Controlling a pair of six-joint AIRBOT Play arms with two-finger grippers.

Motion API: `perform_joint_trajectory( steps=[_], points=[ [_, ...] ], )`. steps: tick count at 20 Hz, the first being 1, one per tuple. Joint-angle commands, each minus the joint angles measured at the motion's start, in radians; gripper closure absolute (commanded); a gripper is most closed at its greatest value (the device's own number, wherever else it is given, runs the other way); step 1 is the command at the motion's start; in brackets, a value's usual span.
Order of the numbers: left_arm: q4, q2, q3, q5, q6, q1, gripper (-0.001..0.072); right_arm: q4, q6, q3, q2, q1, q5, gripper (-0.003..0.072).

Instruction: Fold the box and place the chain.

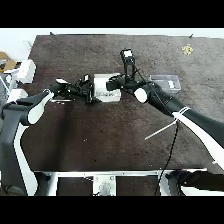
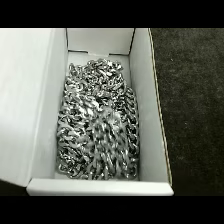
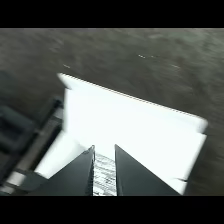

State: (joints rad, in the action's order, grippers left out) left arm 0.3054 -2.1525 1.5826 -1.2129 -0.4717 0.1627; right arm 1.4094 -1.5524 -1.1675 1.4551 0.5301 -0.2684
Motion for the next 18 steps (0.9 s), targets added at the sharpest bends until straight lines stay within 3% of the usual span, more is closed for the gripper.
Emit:
perform_joint_trajectory(
  steps=[1, 4, 8, 12, 18],
  points=[
    [0.0, 0.001, 0.0, 0.0, 0.0, 0.001, 0.0435, -0.014, 0.156, -0.073, 0.003, -0.098, -0.203, 0.0528],
    [0.0, 0.001, 0.0, 0.0, 0.0, 0.001, 0.0435, -0.274, 0.449, -0.152, 0.003, -0.232, -0.266, 0.053],
    [0.0, 0.001, 0.0, 0.0, 0.0, 0.001, 0.0435, -0.621, 0.773, -0.291, 0.072, -0.409, -0.484, 0.053],
    [0.0, 0.001, 0.0, 0.0, 0.0, 0.001, 0.0434, -0.805, 0.927, -0.459, 0.243, -0.503, -0.721, 0.0529],
    [0.0, 0.001, 0.0, 0.0, 0.0, 0.001, 0.0435, -0.897, 1.059, -0.578, 0.462, -0.48, -0.747, 0.0529]
  ],
)
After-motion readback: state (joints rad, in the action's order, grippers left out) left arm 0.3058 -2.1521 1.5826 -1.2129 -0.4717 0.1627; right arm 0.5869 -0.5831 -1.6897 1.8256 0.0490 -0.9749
